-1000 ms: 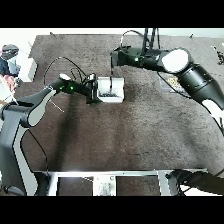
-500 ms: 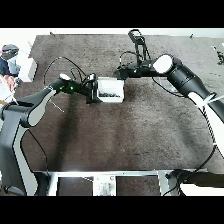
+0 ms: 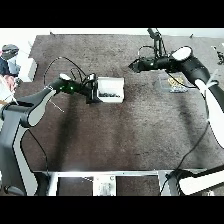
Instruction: Fold the box and place the chain.
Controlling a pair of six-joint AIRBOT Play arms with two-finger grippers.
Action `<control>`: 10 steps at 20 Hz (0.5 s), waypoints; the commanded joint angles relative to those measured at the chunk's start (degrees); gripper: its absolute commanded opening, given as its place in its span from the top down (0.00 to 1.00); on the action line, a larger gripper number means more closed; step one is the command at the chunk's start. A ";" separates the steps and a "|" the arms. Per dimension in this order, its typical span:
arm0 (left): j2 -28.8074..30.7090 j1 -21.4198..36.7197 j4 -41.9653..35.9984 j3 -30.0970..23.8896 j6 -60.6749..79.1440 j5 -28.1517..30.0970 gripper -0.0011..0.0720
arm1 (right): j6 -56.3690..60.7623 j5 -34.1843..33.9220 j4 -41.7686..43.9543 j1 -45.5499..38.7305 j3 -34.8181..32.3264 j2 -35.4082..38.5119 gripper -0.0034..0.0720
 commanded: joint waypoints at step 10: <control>-0.02 -0.02 0.02 0.04 0.00 0.02 0.32 | -26.36 19.04 6.40 1.86 7.96 -12.09 0.75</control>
